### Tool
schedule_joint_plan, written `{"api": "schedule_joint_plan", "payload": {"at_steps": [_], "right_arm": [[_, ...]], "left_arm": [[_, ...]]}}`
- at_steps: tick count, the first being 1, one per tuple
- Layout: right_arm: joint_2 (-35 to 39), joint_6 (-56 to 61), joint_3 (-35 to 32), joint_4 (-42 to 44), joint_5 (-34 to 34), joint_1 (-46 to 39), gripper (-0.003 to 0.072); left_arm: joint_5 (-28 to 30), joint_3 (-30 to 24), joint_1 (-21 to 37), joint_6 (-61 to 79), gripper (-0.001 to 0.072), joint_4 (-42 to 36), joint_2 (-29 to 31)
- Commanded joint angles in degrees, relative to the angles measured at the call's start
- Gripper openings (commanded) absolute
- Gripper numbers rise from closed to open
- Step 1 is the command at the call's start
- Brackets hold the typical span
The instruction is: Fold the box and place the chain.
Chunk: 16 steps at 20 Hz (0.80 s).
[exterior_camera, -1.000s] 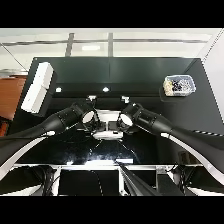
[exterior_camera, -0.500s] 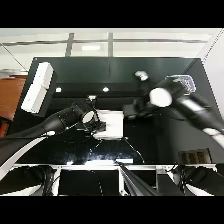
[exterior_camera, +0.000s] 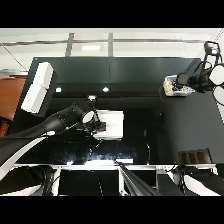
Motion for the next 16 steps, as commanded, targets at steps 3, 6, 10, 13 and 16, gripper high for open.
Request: {"api": "schedule_joint_plan", "payload": {"at_steps": [3, 6, 10, 13, 16], "right_arm": [[-18.71, -2.43, 11.78, 4.85, -2.56, -10.1, 0.0651], [-28.59, -2.36, 21.55, 2.62, 3.32, -10.47, 0.054], [-34.64, 2.12, 27.47, -2.73, 7.78, -10.45, 0.0539], [-35.67, 6.73, 27.5, -5.09, 9.07, -10.58, 0.0539], [-36.35, 7.48, 27.5, -4.04, 9.05, -10.58, 0.0539]], "left_arm": [[0.15, 0.02, 0.0, 0.02, 0.0029, 0.02, 0.0], [0.11, 0.02, 0.0, 0.02, 0.0029, 0.04, 0.0], [0.15, 0.02, 0.02, 0.02, 0.0029, 0.02, 0.0], [0.15, 0.02, 0.02, 0.02, 0.0028, 0.02, 0.0], [0.13, 0.02, 0.0, 0.02, 0.0029, 0.0, 0.0]]}}
